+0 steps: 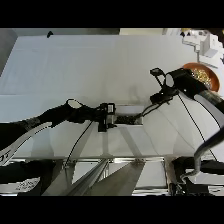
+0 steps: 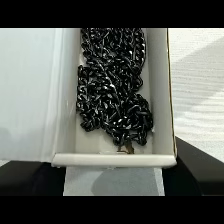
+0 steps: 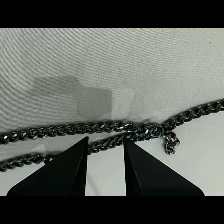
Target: Fold the box and place the chain.
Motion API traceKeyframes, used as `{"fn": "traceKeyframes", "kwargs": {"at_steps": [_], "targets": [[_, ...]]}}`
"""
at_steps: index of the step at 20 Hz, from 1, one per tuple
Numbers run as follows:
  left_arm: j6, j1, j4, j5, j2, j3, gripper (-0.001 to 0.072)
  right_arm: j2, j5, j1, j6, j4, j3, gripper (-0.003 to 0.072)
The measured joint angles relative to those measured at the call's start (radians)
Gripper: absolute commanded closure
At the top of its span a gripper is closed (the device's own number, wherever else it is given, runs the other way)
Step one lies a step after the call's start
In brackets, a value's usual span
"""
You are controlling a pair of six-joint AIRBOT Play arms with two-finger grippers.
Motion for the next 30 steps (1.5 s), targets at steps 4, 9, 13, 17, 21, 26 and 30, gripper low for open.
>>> {"fn": "traceKeyframes", "kwargs": {"at_steps": [4,9,13,17,21,26,30], "targets": [[0.0,0.0,0.0,0.0,0.0,0.0,0.0456,-0.013,-0.014,0.0,0.0,0.0,0.0,0.044],[0.0,0.0,0.0,0.0,0.0,0.0,0.0456,-0.031,-0.017,0.0,0.001,0.006,0.0,0.0541],[0.0,0.0,0.0,0.0,0.0,0.0,0.0456,-0.042,-0.019,0.0,0.004,0.016,0.0,0.0648],[0.0,0.0,0.0,0.0,0.0,0.0,0.0456,-0.044,-0.013,-0.001,0.004,0.006,-0.001,0.0415],[0.0,0.0,0.0,0.0,0.0,0.0,0.0456,-0.031,0.0,-0.001,0.005,0.014,-0.002,0.0419],[0.0,0.0,0.0,0.0,0.0,0.0,0.0456,-0.02,0.032,0.0,-0.012,0.074,-0.007,0.042],[0.0,0.0,0.0,0.0,0.0,0.0,0.0456,-0.011,0.039,0.0,-0.039,0.135,-0.008,0.0421]]}}
